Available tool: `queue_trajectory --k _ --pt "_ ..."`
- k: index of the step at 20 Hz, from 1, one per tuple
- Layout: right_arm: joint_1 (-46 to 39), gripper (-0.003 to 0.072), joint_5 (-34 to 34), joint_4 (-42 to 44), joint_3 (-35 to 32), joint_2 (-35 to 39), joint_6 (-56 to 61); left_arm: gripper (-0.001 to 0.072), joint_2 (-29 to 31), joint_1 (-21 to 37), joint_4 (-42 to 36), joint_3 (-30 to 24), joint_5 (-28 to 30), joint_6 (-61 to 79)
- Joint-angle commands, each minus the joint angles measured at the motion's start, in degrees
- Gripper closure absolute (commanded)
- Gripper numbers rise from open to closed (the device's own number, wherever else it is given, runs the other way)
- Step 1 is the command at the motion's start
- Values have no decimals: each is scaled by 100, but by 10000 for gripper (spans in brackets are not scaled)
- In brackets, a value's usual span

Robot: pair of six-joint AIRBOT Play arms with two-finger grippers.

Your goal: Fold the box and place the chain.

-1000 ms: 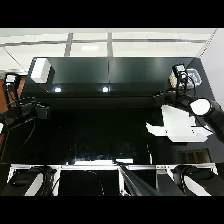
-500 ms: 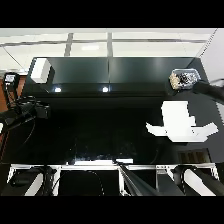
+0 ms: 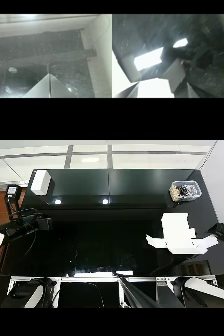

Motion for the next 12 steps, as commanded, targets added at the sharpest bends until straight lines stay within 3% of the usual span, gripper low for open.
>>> queue_trajectory --k 1,3,4,8,12 --pt "26 256 629 -2 109 -293 -680 683 -15 -2 -79 -2 -2 0" --pt "170 588 704 0 212 -291 -778 683 -15 -2 -94 -2 -2 0" --pt "240 633 870 0 302 -282 -809 683 -15 -2 -94 -2 -2 0" --pt "697 674 1150 308 439 221 -793 683 -15 -2 -94 -2 2 0" --pt "1569 674 835 1552 98 1191 -522 683 -15 -2 -131 -4 -4 0"
